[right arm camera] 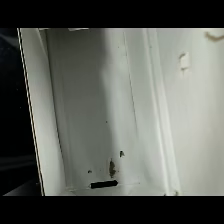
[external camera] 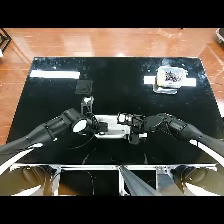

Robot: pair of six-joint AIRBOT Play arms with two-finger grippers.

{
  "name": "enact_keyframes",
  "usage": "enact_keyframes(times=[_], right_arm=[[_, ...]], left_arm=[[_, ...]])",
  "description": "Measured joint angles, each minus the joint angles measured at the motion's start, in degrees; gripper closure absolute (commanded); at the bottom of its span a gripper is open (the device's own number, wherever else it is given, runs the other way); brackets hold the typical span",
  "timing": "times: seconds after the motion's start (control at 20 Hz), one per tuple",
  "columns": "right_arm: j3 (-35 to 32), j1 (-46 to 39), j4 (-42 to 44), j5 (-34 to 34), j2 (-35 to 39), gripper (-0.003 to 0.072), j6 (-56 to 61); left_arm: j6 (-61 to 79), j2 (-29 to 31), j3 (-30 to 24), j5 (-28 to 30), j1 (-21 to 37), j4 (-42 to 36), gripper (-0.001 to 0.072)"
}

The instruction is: Fold the box and place the chain.

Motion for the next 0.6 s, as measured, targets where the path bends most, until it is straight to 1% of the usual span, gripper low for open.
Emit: enact_keyframes(times=[0.05, 0.15, 0.2, 0.6], right_arm=[[0.0, 0.0, 0.0, 0.0, 0.0, 0.0448, 0.0], [0.0, 0.0, 0.0, 0.0, 0.0, 0.0448, 0.2], [0.0, 0.0, 0.0, -0.1, 0.0, 0.0448, 0.3], [0.0, 0.0, 0.0, -0.9, 0.0, 0.0448, 0.6]], left_arm=[[-0.3, -1.0, 1.0, -0.9, -0.2, 0.4, 0.0278], [-0.6, -2.3, 2.1, -1.7, -0.4, 1.0, 0.0281], [-0.7, -2.7, 2.5, -2.2, -0.4, 1.4, 0.0303], [-1.9, -4.0, 3.4, -3.8, -0.6, 3.0, 0.0304]])
